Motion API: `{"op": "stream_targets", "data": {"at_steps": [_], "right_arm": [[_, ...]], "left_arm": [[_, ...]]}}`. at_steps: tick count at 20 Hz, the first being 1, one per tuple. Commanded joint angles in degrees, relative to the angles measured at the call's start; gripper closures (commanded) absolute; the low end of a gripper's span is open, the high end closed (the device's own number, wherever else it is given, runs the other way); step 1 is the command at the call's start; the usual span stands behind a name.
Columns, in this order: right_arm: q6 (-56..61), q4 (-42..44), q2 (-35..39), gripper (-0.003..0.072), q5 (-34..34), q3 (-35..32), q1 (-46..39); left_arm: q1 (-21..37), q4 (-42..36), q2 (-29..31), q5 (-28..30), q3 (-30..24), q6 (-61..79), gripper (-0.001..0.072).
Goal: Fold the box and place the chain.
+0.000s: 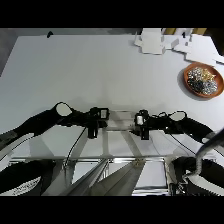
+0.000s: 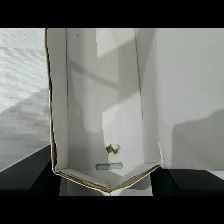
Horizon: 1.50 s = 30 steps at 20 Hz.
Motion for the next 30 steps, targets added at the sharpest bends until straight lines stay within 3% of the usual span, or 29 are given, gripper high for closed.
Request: {"op": "stream_targets", "data": {"at_steps": [1, 5, 11, 13, 17, 21, 25, 30], "right_arm": [[0.09, 0.04, 0.04, 0.0306, 0.00, 0.04, 0.00], [0.09, 0.04, 0.04, 0.0306, 0.00, 0.04, 0.02], [0.11, 0.04, 0.04, 0.0306, 0.00, 0.04, 0.02], [0.11, 0.04, 0.04, 0.0306, 0.00, 0.04, 0.00], [0.09, 0.04, 0.04, 0.0306, 0.00, 0.04, 0.00], [0.09, 0.04, 0.04, 0.0306, 0.00, 0.04, 0.00], [0.09, 0.04, 0.04, 0.0306, 0.00, 0.04, 0.00], [0.11, 0.04, 0.04, 0.0306, 0.00, 0.04, 0.00]], "left_arm": [[2.95, 10.93, 5.27, -3.02, 0.00, -24.15, 0.0705], [7.58, 19.06, 11.30, -5.46, 0.00, -47.04, 0.0705], [12.37, 20.81, 18.38, -8.46, 0.00, -54.84, 0.0706], [14.23, 20.92, 18.64, -8.63, -0.02, -64.24, 0.0706], [16.63, 20.22, 18.40, -5.84, -2.99, -68.00, 0.0706], [16.37, 15.43, 13.40, -3.21, -7.74, -69.00, 0.0706], [12.61, 4.76, 4.11, 3.34, -7.78, -68.76, 0.0706], [6.25, 2.21, -0.48, 6.12, -7.74, -68.54, 0.0701]]}}
